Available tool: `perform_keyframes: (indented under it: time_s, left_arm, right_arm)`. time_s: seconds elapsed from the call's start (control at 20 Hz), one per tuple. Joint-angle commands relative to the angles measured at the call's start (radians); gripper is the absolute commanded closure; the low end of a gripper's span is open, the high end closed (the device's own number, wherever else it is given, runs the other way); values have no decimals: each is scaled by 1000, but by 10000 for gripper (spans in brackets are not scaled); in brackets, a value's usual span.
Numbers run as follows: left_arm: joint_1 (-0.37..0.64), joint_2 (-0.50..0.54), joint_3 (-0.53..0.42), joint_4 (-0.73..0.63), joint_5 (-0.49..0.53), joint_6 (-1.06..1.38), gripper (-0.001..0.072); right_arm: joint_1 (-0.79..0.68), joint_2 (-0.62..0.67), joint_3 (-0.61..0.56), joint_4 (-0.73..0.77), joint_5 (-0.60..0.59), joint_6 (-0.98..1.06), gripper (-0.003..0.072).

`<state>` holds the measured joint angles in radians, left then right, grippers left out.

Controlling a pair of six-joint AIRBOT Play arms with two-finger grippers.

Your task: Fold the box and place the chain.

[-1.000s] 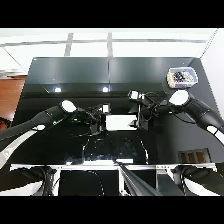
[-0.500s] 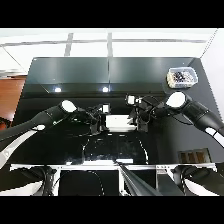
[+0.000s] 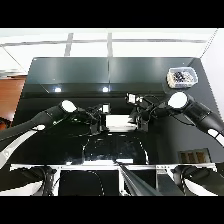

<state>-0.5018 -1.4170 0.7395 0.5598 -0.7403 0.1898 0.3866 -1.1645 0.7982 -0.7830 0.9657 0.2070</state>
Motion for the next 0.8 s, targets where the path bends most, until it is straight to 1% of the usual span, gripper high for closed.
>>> perform_keyframes:
  time_s: [0.0, 0.35, 0.4, 0.5, 0.7, 0.75]
  left_arm:
    - [0, -1, 1, 0, 0, 0, 358]
    - [0, -1, 1, 0, 0, 0, 358]
    - [0, -1, 1, 0, 0, 0, 358]
    - [0, -1, 1, 0, 0, 0, 358]
    - [0, -1, 1, 0, 0, 0, 358]
    - [0, -1, 1, 0, 0, 1, 358]
  right_arm:
    - [1, 2, -1, -4, -4, 7, 558]
    - [2, 1, -1, -10, 11, 6, 555]
    - [5, 1, -1, -25, 15, 6, 514]
    - [13, 1, -1, -63, 18, 11, 518]
    - [13, 1, -1, -60, 18, 21, 516]
    - [13, 1, -1, -60, 18, 21, 468]
